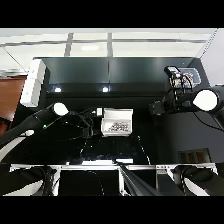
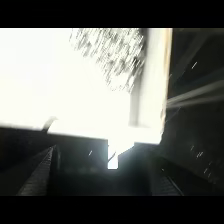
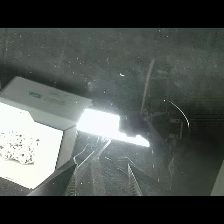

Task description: Fold the box and place the chain.

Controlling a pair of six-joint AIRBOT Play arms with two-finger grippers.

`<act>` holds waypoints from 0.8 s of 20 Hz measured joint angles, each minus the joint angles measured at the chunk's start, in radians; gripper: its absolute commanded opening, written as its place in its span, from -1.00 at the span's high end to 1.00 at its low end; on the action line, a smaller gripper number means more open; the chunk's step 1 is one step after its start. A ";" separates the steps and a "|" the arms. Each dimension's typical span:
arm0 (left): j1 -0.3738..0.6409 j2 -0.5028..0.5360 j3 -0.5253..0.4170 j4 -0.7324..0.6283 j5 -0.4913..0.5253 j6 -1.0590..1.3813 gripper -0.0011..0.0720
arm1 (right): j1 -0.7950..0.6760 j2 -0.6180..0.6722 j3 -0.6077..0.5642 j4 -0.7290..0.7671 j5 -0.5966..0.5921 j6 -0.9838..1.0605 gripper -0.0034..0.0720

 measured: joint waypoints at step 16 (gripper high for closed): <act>-0.003 -0.061 0.007 -0.213 -0.002 0.212 -0.99 | 0.022 0.000 -0.079 0.040 -0.165 0.000 -0.08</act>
